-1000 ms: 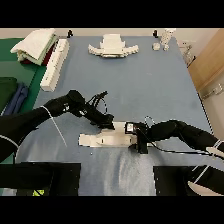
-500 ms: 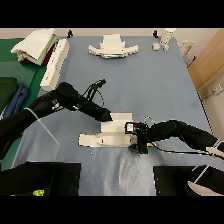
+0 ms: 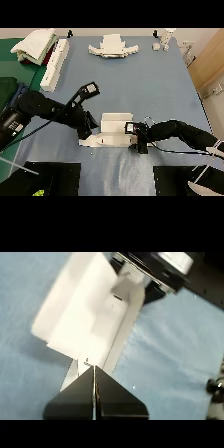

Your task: Fold the box.

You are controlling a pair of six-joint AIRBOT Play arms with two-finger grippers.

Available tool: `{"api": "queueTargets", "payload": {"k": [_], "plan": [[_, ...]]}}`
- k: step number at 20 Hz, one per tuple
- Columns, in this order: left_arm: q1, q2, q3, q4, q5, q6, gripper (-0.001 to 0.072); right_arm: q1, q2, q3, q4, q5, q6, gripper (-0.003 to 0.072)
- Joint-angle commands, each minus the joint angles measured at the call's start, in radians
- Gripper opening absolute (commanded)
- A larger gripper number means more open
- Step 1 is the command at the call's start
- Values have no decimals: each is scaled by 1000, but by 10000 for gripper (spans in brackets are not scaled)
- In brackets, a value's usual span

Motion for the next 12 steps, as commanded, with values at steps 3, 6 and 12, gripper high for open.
{"api": "queueTargets", "payload": {"k": [3, 6, 12], "plan": [[-44, 68, -51, 94, -9, 194, 672, 1, 0, 0, 0, 0, 0, 515], [12, 56, -149, 124, 55, 280, 673, 1, 0, 0, 0, 0, 0, 514], [30, -37, -286, 13, 208, 491, 672, 1, 0, 0, 0, 0, 0, 515]]}}
